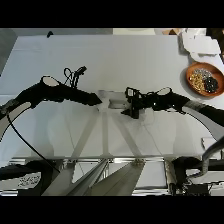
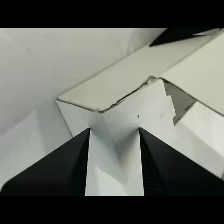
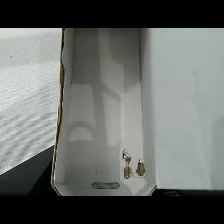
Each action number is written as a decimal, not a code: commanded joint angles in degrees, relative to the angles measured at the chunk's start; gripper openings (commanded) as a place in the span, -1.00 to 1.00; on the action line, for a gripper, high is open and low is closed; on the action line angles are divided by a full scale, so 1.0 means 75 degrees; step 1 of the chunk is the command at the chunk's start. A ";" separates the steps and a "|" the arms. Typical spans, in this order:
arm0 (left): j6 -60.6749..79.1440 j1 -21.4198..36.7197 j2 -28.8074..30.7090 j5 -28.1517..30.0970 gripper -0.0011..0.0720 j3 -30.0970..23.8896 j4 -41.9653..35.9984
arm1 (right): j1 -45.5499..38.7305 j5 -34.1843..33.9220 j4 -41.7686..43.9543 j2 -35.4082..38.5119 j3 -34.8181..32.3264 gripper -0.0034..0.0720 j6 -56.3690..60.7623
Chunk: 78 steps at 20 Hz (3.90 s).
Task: Fold the box and place the chain.
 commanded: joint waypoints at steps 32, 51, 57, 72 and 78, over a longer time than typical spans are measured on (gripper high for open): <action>-0.4176 -0.1177 0.0070 0.0868 0.49 0.0761 0.4164 | 0.0003 0.0006 -0.0003 -0.0003 0.0009 0.24 -0.0012; -0.8411 -0.2731 -0.0152 0.0411 -0.04 0.1413 0.7242 | 0.0003 0.0006 0.0000 -0.0003 0.0009 0.25 -0.0012; -0.9375 -0.2769 -0.0152 0.0481 -0.11 0.1469 0.7134 | 0.0003 0.0006 0.0000 -0.0003 0.0009 0.25 -0.0012; -0.9874 -0.3156 -0.0557 0.0548 -0.96 0.1469 0.7324 | 0.0003 0.0006 -0.0003 -0.0003 0.0009 0.25 -0.0012; -1.0145 -0.3156 -0.0449 0.0382 0.18 0.1469 0.7230 | 0.0003 0.0006 0.0000 0.0000 0.0009 0.25 -0.0012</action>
